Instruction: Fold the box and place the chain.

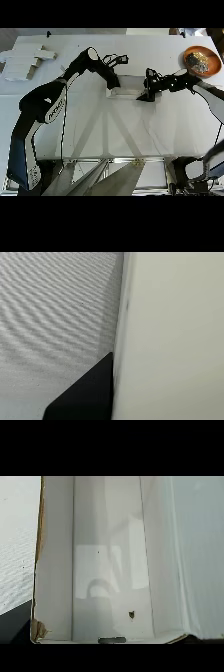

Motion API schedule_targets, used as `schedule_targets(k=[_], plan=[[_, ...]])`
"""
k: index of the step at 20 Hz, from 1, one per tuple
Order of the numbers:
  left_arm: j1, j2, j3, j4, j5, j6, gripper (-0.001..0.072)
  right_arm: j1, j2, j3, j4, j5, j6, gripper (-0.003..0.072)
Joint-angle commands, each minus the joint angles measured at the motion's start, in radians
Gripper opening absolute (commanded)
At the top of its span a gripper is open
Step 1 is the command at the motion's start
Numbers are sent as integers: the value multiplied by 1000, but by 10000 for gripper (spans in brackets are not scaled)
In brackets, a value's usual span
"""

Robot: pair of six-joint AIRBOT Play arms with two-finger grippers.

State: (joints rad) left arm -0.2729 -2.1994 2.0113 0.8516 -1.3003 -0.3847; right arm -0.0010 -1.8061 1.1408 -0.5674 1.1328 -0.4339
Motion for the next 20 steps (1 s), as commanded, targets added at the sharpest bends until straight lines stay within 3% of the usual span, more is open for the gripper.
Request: schedule_targets(k=[1, 13, 15, 18, 20], plan=[[1, 0, 0, 1, 2, 0, 17, 1, -2, 0, 0, -26, 38, 685], [1, 0, 0, 1, 2, 0, 17, 1, -1, 0, 3, 10, 34, 685], [1, 0, 0, 1, 2, 0, 17, 1, -2, 0, 12, 3, 34, 644], [1, 0, 0, 1, 2, 0, 17, 1, -2, 0, 13, 1, 34, 525], [1, 0, 0, 1, 2, 0, 17, 1, -2, 0, 13, 1, 34, 520]])
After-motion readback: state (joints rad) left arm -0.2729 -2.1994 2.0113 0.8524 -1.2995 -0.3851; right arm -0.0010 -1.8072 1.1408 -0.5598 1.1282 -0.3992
